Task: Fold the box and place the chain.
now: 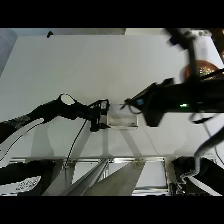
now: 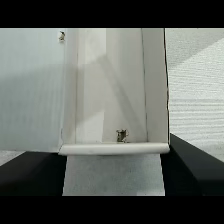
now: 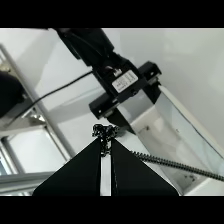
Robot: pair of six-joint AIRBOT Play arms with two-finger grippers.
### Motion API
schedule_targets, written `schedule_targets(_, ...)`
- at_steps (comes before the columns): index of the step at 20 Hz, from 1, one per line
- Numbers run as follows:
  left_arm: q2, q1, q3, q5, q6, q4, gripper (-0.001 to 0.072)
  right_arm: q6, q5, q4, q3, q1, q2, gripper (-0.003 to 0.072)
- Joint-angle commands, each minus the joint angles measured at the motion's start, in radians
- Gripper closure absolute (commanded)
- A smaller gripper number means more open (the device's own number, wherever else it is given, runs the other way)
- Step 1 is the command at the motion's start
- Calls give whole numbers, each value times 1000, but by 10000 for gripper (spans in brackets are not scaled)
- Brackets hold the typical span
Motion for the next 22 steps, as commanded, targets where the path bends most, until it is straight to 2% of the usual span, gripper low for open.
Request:
schedule_targets(1,0,0,0,0,0,0,435,3,-113,-6,-115,48,-79,664)
schedule_targets(5,0,0,0,0,0,0,435,3,-179,-22,-167,48,-204,664)
schedule_targets(8,0,1,0,0,0,0,435,2,-183,-24,-167,48,-282,664)
schedule_targets(20,0,1,0,0,0,0,435,3,-119,-19,-168,48,-479,662)
schedule_targets(21,0,0,0,0,0,0,435,6,-106,-18,-168,48,-491,639)
schedule_targets(22,0,0,0,0,0,0,435,22,-90,-18,-168,48,-498,552)
